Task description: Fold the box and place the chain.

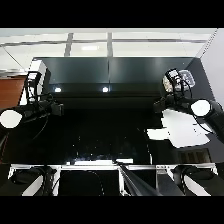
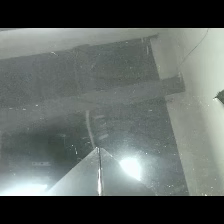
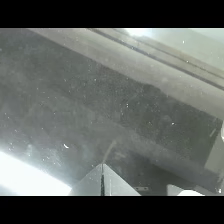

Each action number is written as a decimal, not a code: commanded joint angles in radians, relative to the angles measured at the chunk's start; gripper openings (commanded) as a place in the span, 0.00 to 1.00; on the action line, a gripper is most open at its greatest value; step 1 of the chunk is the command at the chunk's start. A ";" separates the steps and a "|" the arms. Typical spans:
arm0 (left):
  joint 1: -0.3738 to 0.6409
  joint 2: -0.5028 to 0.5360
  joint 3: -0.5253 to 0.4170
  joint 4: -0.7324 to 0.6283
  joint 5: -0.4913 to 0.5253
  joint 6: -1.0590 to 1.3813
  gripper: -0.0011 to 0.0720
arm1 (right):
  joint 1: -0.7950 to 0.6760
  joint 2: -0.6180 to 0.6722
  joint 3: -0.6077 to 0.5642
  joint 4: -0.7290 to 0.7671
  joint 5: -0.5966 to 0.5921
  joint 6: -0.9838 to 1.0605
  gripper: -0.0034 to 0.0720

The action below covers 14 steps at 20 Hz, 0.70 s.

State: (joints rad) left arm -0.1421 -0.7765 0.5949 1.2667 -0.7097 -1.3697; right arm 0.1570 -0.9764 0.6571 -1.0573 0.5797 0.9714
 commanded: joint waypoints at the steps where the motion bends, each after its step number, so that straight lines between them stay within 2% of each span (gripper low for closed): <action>1: 0.000 -0.001 0.000 0.000 0.000 0.000 0.05 | 0.001 0.000 0.000 0.122 -0.008 0.001 0.06; 3: 0.000 -0.001 0.000 0.000 0.000 0.000 0.05 | 0.001 0.000 0.000 0.281 -0.063 0.001 0.06; 4: 0.000 -0.001 0.000 0.000 0.000 0.000 0.05 | 0.001 0.000 0.000 0.360 -0.108 0.002 0.14; 5: 0.000 -0.001 0.000 0.000 0.000 0.000 0.05 | 0.001 0.000 0.003 0.404 -0.138 0.001 0.77; 6: 0.000 -0.001 0.000 0.000 0.000 0.000 0.05 | 0.000 0.000 0.009 0.397 -0.159 0.000 1.00; 9: 0.000 -0.001 0.000 0.000 0.000 0.000 0.05 | -0.085 0.000 0.098 0.238 -0.129 0.060 1.00; 12: 0.000 -0.001 0.000 0.000 0.000 0.000 0.05 | -0.279 0.000 0.200 0.044 -0.180 0.135 1.00; 14: 0.000 -0.001 0.000 0.000 0.000 0.000 0.05 | -0.452 -0.001 0.220 -0.025 -0.222 0.196 1.00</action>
State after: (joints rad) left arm -0.1421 -0.7765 0.5949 1.2667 -0.7097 -1.3697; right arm -0.1143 -0.9764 0.8249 -0.9459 0.4133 1.0813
